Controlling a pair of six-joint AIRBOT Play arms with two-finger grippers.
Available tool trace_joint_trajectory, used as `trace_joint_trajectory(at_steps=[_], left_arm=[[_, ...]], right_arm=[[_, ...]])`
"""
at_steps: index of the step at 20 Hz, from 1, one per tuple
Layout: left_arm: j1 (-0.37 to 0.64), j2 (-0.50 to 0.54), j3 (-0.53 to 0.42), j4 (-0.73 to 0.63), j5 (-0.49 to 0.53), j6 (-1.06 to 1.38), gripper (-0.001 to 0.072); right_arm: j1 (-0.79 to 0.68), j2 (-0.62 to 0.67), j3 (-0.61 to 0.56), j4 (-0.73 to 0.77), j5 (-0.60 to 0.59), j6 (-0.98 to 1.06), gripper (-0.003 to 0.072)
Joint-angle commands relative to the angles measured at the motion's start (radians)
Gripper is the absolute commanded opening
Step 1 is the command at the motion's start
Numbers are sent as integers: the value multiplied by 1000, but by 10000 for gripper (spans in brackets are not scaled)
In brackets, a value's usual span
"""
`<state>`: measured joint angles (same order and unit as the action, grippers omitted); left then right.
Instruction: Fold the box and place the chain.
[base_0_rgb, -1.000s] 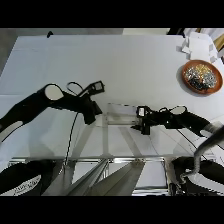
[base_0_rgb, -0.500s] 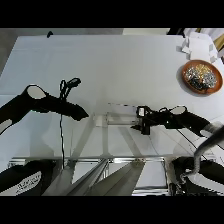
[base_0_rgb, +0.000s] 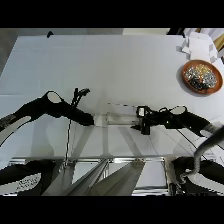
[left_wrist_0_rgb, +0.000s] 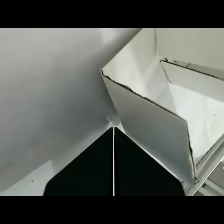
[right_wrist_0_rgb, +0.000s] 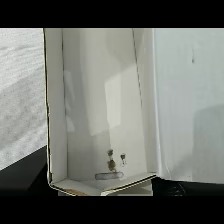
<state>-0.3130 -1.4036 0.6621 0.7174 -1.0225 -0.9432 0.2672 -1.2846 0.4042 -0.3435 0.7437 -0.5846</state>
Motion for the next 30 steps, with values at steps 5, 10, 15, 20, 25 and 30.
trace_joint_trajectory(at_steps=[5, 10, 15, 20, 25, 30], left_arm=[[-13, 21, 0, -82, 25, 14, 5], [-43, 82, 0, -135, 28, 27, 15], [-136, 82, 0, -188, 117, 27, 211], [-156, 88, 0, -193, 129, 26, 212], [-153, 117, 0, -182, 129, 26, 212], [-137, 133, 0, -169, 119, 21, 212]], right_arm=[[1, 1, 0, 0, 0, 0, 326], [1, 1, 0, 0, 0, 0, 326], [1, 1, 0, 0, 0, 0, 326], [1, 1, 0, 0, 0, 0, 326], [1, 1, 0, 0, 0, 0, 326], [1, 1, 0, 0, 0, 0, 326]])
